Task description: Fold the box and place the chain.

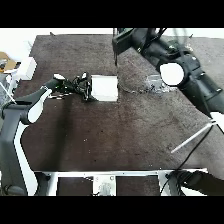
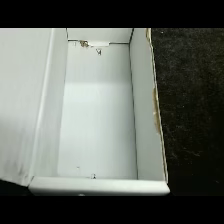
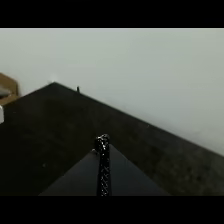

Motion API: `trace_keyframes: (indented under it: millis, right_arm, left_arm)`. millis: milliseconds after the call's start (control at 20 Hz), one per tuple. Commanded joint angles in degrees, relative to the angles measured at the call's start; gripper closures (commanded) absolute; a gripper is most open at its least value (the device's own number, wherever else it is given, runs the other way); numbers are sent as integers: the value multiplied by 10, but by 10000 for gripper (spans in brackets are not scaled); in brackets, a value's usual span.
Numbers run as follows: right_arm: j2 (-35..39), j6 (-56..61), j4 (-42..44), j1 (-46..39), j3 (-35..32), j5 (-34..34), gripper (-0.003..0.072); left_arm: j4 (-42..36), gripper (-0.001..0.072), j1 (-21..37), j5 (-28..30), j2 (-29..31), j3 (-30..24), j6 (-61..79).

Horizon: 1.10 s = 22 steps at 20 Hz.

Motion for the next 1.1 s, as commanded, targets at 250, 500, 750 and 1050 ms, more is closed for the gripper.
trace_keyframes:
  millis: [250,500,750,1050]
  right_arm:
    - [-123,1,113,3,-10,70,688]
    - [-142,1,107,-19,-10,248,240]
    - [-137,7,108,-114,-11,351,539]
    - [-119,78,108,-251,-132,332,330]
  left_arm:
    - [0,438,0,0,0,0,0]
    - [0,438,0,0,0,0,0]
    - [0,438,0,0,0,0,0]
    - [0,438,0,0,0,0,0]
